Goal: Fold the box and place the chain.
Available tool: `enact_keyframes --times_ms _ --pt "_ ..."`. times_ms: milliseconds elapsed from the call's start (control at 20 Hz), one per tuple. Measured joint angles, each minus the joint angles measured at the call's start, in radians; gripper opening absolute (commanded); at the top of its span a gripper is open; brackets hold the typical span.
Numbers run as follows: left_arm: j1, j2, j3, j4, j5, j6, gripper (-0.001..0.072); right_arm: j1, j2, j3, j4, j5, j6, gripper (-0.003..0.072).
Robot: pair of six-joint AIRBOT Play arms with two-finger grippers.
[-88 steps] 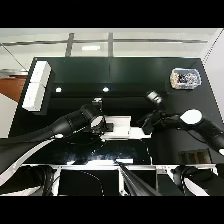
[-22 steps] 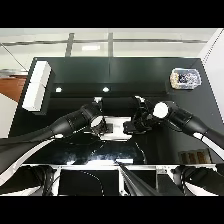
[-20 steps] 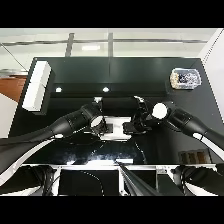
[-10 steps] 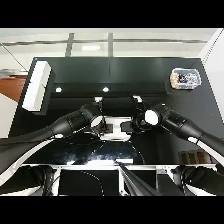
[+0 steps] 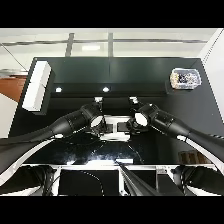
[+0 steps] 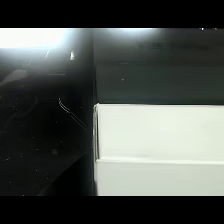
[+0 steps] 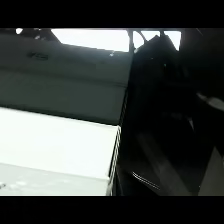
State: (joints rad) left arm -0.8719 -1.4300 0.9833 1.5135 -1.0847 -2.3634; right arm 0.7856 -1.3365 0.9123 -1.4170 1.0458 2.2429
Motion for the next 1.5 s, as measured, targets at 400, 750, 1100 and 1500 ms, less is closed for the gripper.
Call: enact_keyframes --times_ms 400,750,1100,1500 --pt "0.0 0.0 0.0 0.0 0.002 -0.003 0.0029 0.007 -0.025 0.013 -0.008 0.032 0.084 0.0176" --pt "0.0 0.0 0.0 0.0 0.003 -0.002 0.0029 0.007 -0.045 0.013 -0.009 0.033 0.1 0.0175" --pt "0.0 0.0 0.0 0.0 0.007 0.0 0.0029 0.007 -0.063 0.015 -0.015 0.025 0.101 0.0043" --pt "0.0 0.0 0.0 0.001 0.003 -0.003 0.0029 0.007 -0.067 0.039 -0.019 0.023 0.103 0.0207"
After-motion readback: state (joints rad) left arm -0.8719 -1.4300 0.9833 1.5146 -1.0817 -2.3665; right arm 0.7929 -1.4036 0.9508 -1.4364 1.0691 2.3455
